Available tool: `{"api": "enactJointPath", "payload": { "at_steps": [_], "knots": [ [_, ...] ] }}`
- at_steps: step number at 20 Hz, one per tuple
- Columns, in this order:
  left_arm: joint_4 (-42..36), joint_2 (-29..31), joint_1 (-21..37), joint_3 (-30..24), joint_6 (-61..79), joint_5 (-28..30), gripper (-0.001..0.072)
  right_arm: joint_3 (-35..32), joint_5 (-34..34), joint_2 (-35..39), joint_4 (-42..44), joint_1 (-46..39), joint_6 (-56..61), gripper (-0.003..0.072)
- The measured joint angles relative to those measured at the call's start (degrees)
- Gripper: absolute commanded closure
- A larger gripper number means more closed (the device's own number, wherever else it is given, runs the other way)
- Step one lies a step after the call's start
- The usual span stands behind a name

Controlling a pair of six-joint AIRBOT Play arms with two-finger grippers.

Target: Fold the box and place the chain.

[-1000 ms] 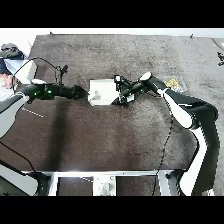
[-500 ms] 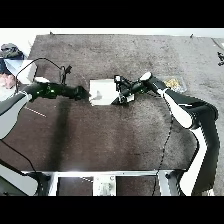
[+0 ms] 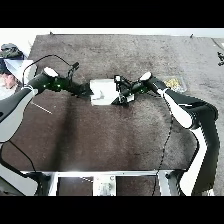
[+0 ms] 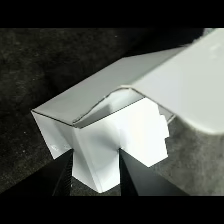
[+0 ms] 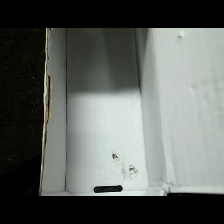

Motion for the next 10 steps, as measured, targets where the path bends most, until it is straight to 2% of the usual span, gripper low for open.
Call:
{"api": "enactJointPath", "payload": {
  "at_steps": [10],
  "knots": [
    [12.76, -0.02, -4.31, 2.95, -15.21, 2.51, 0.0394, 0.0, 0.0, 0.0, 0.02, 0.0, 0.0, 0.031]
  ]
}}
